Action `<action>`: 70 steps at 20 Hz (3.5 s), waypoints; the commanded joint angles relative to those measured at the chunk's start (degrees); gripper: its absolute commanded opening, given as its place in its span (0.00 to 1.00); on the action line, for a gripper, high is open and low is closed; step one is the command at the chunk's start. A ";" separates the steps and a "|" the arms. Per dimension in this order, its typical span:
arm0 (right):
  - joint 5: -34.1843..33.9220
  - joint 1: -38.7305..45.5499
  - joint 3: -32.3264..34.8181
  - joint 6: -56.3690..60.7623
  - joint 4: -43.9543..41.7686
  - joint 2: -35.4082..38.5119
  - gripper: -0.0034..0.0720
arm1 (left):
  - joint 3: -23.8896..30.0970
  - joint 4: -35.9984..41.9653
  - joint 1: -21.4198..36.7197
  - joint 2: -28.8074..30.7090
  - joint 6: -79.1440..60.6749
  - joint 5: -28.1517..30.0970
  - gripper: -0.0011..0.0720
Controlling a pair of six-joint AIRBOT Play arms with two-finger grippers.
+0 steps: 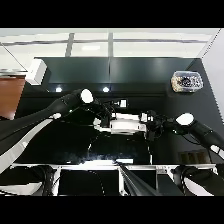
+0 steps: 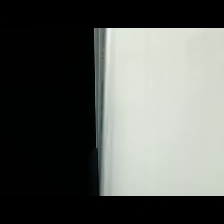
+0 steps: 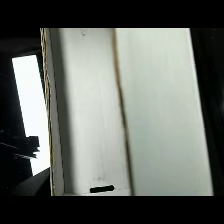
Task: Fold the box and place the chain.
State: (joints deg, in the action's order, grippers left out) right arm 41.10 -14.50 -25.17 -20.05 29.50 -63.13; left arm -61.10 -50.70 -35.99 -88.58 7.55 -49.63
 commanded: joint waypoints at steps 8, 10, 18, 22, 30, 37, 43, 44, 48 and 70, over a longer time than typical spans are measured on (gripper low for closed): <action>-2.73 0.13 0.02 -1.18 1.20 -2.73 0.88 | -0.07 0.24 0.00 -0.11 0.20 -0.15 0.05; -2.78 0.11 0.02 -1.07 1.22 -2.75 0.88 | -0.07 0.22 0.00 -0.11 0.20 -0.13 0.05; -3.21 0.11 0.02 -0.11 1.20 -3.39 0.88 | -0.07 0.20 0.02 -0.11 0.17 -0.13 0.05; -3.17 0.11 0.02 -0.13 1.22 -3.39 0.63 | -0.07 0.13 0.02 -0.11 0.17 -0.37 0.05; -1.07 0.09 0.02 -0.15 2.62 -3.39 0.63 | -0.96 -12.11 0.04 4.61 11.54 -7.13 0.72; 0.90 0.09 0.02 -0.17 2.62 -3.39 0.46 | 0.70 -23.37 4.09 15.23 35.26 -17.35 0.55; 0.66 0.09 0.02 -0.17 2.05 -3.39 0.46 | 12.31 0.35 4.24 19.34 37.27 -21.81 0.05; 0.66 0.09 0.02 -0.15 2.05 -3.39 0.46 | 14.80 4.55 3.17 19.23 35.21 -21.07 0.05; 0.72 0.09 0.02 -0.11 2.03 -3.39 0.46 | 21.79 24.26 -0.22 19.23 21.97 -7.02 0.05; 0.66 0.09 0.02 -0.11 2.05 -3.39 0.46 | 16.92 23.85 3.96 5.11 16.41 12.87 0.05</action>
State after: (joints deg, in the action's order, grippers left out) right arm 41.82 -14.37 -25.15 -20.29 31.66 -66.48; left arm -43.64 -19.94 -32.56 -82.74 20.34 -34.20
